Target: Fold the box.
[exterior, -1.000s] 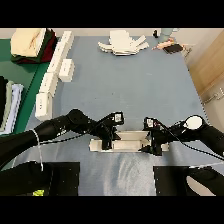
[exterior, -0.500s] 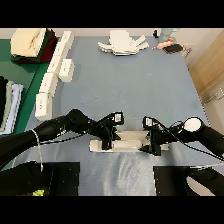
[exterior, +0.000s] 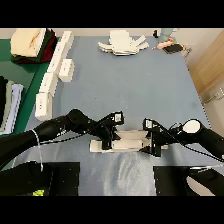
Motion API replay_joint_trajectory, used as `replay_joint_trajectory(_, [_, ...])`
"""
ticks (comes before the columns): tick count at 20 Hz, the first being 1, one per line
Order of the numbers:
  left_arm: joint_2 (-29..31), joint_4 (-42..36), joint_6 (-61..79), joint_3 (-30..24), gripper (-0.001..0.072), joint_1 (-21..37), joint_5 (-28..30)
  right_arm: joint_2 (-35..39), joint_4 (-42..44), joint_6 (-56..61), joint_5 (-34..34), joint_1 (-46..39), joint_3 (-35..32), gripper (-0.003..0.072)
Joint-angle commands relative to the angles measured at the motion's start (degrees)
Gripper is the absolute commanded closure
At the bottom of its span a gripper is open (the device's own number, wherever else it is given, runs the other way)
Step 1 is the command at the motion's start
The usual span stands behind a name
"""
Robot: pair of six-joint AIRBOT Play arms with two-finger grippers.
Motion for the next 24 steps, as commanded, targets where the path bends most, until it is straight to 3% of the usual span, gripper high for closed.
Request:
replay_joint_trajectory(1, [0.04, 0.02, 0.04, 0.04, 0.069, 0.0, -0.02, 0.07, 1.7, -2.03, 1.7, 0.07, -0.42, -0.0007])
replay_joint_trajectory(17, [0.04, 0.02, 0.04, 0.04, 0.069, 0.0, -0.04, 0.42, 2.91, -6.34, -0.61, 0.07, -3.78, 0.0017])
replay_joint_trajectory(18, [0.04, 0.02, 0.04, 0.04, 0.0691, 0.0, -0.04, 0.42, 2.89, -6.38, -0.68, 0.07, -3.78, 0.0042])
replay_joint_trajectory(19, [0.04, 0.02, 0.04, 0.04, 0.069, 0.0, -0.04, 0.42, 2.89, -6.58, -0.63, 0.07, -3.78, 0.0132])
replay_joint_trajectory(23, [0.04, 0.02, 0.04, 0.04, 0.069, 0.0, -0.04, 0.35, 2.6, -6.71, -0.66, 0.07, -3.78, 0.0129])
replay_joint_trajectory(24, [0.04, 0.02, 0.04, 0.04, 0.069, 0.0, -0.02, 0.35, 2.64, -6.69, -0.66, 0.07, -3.78, 0.0059])
